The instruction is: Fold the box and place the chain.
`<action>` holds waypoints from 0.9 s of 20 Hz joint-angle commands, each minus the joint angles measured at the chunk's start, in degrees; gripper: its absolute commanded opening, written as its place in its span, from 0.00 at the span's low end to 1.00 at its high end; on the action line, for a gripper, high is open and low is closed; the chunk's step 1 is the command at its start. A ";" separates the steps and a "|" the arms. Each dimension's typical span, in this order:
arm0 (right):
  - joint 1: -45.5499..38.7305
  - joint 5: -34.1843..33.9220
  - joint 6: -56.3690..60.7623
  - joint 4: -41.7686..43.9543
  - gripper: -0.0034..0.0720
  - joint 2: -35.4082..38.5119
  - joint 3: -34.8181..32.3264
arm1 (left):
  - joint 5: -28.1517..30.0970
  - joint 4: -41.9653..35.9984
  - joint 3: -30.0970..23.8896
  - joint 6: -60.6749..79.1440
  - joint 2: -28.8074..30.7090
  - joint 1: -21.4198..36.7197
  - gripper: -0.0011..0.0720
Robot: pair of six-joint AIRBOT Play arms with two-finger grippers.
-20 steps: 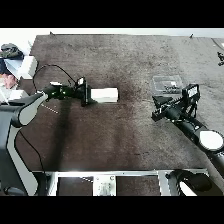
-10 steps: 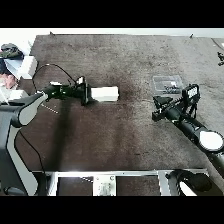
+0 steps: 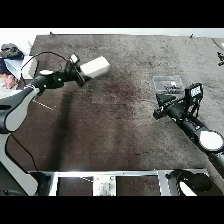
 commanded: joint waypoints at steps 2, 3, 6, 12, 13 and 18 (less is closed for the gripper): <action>0.02 -0.98 0.00 0.00 0.03 0.04 0.00 | 29.31 -0.28 -0.50 -16.81 1.68 4.13 0.03; 0.02 -1.01 0.00 0.00 0.03 0.04 0.00 | 29.16 -0.26 -0.94 -20.37 1.66 5.97 0.03; 0.02 -0.98 0.00 0.57 0.03 0.04 0.00 | 23.98 -0.15 -2.27 -29.59 1.64 12.15 0.03; 0.02 -0.98 0.00 3.04 0.03 0.04 0.00 | 26.97 4.35 -3.17 -31.95 1.22 15.47 0.03; 0.02 -0.98 0.00 3.04 0.03 0.04 0.00 | 26.71 4.42 -3.19 -31.91 0.74 15.47 0.03; 0.02 -1.01 -0.02 2.99 0.03 0.04 0.00 | 26.91 4.44 -2.93 -29.86 -2.36 16.15 0.03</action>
